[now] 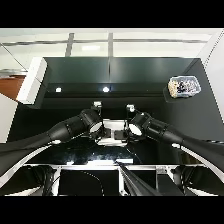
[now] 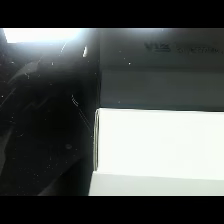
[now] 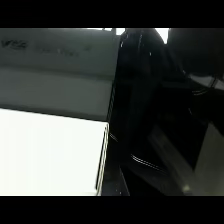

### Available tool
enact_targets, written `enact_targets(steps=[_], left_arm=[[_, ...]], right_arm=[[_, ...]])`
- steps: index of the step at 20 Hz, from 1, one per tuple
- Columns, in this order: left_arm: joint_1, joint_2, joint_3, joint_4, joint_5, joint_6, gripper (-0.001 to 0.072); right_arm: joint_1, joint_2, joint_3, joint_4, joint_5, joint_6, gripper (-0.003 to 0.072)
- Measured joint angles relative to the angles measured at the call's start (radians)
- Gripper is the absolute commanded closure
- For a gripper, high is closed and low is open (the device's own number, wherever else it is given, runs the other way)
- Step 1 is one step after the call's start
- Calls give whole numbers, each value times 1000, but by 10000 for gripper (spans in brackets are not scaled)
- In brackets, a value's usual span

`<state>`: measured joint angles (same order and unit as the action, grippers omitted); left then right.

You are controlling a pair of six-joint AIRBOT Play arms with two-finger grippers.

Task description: Fold the box and place the chain.

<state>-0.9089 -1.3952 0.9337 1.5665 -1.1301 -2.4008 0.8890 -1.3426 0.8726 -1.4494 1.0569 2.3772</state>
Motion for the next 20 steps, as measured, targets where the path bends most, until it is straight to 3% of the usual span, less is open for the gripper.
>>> enact_targets(steps=[9,10,12,20], left_arm=[[0,0,0,0,0,0,681],[0,0,0,1,0,0,682],[0,0,0,1,0,0,682],[0,0,0,1,0,0,682]], right_arm=[[-13,-16,0,21,-41,28,451],[-14,-19,1,25,-42,29,532],[-14,-24,2,33,-43,30,620],[-14,-29,1,40,-44,29,645]])
